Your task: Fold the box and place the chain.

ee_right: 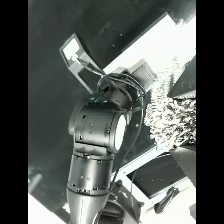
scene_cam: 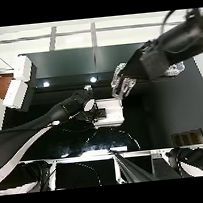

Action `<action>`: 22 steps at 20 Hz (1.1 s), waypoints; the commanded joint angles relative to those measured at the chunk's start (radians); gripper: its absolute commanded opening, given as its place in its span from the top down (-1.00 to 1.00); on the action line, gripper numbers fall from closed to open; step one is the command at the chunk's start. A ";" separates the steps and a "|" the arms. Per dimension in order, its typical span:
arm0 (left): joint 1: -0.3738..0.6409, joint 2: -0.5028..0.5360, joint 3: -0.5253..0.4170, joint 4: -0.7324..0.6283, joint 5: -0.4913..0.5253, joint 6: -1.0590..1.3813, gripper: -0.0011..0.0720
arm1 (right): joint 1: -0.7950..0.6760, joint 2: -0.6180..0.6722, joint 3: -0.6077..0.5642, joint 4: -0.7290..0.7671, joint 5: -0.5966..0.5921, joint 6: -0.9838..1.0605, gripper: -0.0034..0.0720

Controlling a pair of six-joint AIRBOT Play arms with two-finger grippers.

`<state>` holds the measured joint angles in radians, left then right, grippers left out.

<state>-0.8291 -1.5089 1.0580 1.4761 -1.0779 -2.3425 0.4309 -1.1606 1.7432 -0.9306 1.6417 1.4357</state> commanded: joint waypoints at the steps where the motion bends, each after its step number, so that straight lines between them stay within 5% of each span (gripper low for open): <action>1: 0.001 -0.001 0.000 0.000 0.000 0.000 0.88 | 0.032 -0.056 0.000 -0.074 -0.005 0.009 0.81; 6: 0.001 -0.001 0.000 0.000 0.000 0.000 0.88 | 0.032 -0.063 0.000 -0.246 0.042 0.050 0.81; 16: 0.001 -0.001 0.000 0.000 0.000 0.000 0.88 | 0.045 -0.063 -0.052 -0.259 0.121 0.076 0.81; 22: 0.001 -0.001 0.000 0.000 0.000 0.000 0.88 | 0.100 -0.063 -0.187 -0.143 -0.031 0.061 0.81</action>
<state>-0.8291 -1.5089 1.0580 1.4765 -1.0779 -2.3428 0.5072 -1.2236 1.6077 -1.1355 1.6943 1.5070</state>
